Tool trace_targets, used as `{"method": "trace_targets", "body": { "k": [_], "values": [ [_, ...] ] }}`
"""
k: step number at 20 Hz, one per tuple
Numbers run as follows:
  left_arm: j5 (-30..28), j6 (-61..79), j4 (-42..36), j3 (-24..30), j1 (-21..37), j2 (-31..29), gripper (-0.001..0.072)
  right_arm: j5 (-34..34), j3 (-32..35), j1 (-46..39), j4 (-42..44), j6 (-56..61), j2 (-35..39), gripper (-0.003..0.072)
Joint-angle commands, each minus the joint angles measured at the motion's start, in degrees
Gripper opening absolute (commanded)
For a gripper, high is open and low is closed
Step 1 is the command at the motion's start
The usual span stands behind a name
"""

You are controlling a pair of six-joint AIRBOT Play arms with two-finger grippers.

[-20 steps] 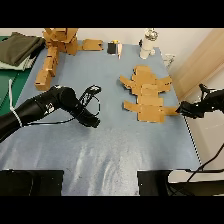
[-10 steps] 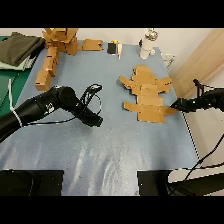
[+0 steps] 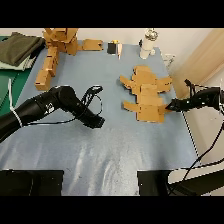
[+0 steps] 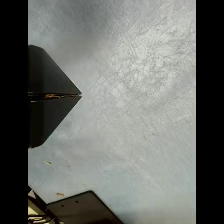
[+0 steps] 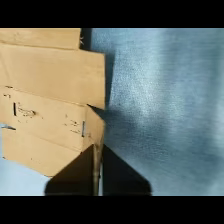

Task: Fold the box.

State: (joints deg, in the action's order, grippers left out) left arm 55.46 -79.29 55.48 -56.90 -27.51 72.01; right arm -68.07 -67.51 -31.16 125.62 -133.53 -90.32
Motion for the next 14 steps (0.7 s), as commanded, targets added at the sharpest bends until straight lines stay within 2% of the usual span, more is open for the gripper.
{"method": "trace_targets", "body": {
  "k": [1,4,6,8,11,14],
  "values": [
    [1.14,1.92,-2.19,0.02,-0.02,-0.04,0.0013,-2.75,-0.02,1.03,1.2,-0.55,-0.33,0.0003],
    [3.69,4.37,-3.45,0.02,-0.02,-0.04,0.0014,-5.64,1.9,4.79,4.83,1.88,0.04,0.0001],
    [5.79,7.37,-4.72,0.02,-0.02,-0.04,0.0019,-5.09,8.11,8.7,8.81,2.62,1.99,0.0],
    [5.97,8.22,-4.9,0.09,0.02,-0.04,0.053,-0.52,17.94,13.73,11.87,2.62,6.67,0.0001],
    [6.25,9.4,-3.8,0.09,0.57,-0.04,0.0525,6.78,33.27,22.36,16.57,2.62,17.42,0.0001],
    [6.62,12.57,-3.82,0.2,4.2,-0.04,0.0526,15.67,43.91,31.26,16.94,4.31,29.62,0.0]
  ]
}}
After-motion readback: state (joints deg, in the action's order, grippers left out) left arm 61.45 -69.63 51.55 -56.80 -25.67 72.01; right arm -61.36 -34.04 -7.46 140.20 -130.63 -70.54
